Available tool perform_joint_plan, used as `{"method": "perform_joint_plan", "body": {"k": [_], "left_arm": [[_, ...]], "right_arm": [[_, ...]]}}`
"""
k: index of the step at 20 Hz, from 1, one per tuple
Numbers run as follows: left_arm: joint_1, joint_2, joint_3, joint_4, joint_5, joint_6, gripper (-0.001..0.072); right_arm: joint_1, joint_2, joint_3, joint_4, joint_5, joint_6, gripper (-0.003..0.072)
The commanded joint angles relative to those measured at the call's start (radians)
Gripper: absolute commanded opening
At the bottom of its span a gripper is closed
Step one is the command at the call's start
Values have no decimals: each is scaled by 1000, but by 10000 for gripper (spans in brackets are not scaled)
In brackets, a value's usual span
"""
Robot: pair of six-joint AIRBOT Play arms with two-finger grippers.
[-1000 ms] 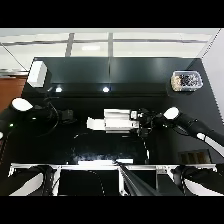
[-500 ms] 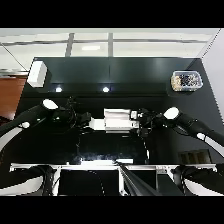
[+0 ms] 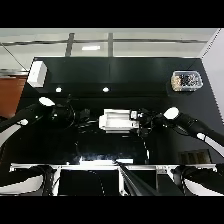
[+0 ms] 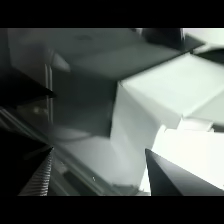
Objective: Fold the box and place the chain.
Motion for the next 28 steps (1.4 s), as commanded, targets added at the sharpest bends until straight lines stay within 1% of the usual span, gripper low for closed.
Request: {"method": "perform_joint_plan", "body": {"k": [1, 3, 5, 9, 10, 11, 15, 22, 26, 28], "left_arm": [[28, 0, 29, -32, -100, 27, 650], [-3, 0, 53, -32, -135, 7, 638], [-46, 0, 92, -30, -143, 0, 620], [-135, 0, 172, -1, -99, -33, 615], [-151, 0, 183, 2, -91, -42, 521], [-164, 0, 190, 2, -87, -42, 442], [-175, 0, 193, 13, -77, -56, 442], [-219, 0, 208, 162, -24, -152, 443], [-269, -1, 219, 217, 27, -186, 442], [-311, -1, 219, 280, 76, -277, 442]], "right_arm": [[0, 0, 0, 0, 0, 0, 243], [0, 0, 0, 0, 0, 0, 243], [0, 0, 0, 0, 0, 0, 243], [0, 1, 0, 0, 0, 0, 243], [0, 0, 0, 1, 0, 0, 243], [0, 0, 0, 0, 0, 0, 244], [0, 1, 0, 0, 0, 0, 243], [0, 1, 0, 0, 0, 0, 243], [0, 1, 0, 0, 0, 0, 243], [0, 0, 0, 0, 0, 0, 243]]}}
